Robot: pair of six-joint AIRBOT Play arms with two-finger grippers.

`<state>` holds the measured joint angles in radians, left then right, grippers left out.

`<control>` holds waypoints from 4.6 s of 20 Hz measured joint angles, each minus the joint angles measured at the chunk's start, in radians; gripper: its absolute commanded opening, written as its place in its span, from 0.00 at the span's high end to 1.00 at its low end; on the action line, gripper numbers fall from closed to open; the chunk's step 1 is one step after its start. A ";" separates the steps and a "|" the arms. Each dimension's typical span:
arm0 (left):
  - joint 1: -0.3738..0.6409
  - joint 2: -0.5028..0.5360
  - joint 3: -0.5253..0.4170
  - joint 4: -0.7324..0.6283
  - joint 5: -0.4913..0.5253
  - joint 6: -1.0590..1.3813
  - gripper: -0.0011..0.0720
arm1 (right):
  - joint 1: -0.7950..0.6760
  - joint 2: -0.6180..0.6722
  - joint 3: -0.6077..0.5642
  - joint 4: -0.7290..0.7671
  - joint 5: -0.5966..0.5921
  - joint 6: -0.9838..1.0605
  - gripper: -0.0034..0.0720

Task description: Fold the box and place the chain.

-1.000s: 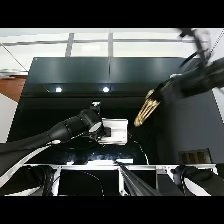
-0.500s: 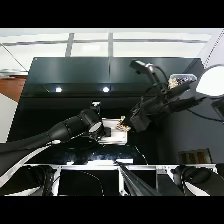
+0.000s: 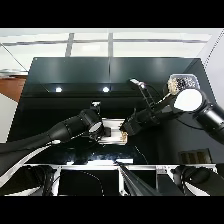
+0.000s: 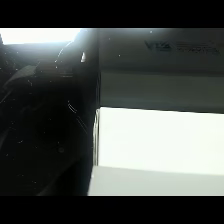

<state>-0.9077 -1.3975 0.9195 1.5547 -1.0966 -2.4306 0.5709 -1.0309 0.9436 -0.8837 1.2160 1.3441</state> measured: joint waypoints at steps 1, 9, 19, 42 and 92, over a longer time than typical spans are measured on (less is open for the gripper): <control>0.000 0.000 0.000 0.000 0.000 0.000 0.94 | 0.004 -0.004 -0.015 0.001 -0.023 0.003 0.90; 0.000 0.000 0.000 0.000 -0.003 0.000 0.94 | -0.067 -0.003 -0.040 -0.056 -0.024 0.021 0.23; 0.000 0.000 0.000 0.000 -0.004 0.000 0.94 | -0.451 -0.016 -0.137 -0.467 -0.328 0.268 0.02; 0.000 0.000 0.000 0.000 -0.007 0.000 0.94 | -0.527 -0.386 0.040 -0.689 -0.501 0.729 0.90; 0.000 0.000 0.000 0.000 -0.009 0.000 0.94 | 0.000 0.036 -0.031 0.100 -0.126 -0.013 0.30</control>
<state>-0.9077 -1.3979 0.9195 1.5547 -1.1053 -2.4306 0.5705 -0.9951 0.9127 -0.7834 1.0897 1.3315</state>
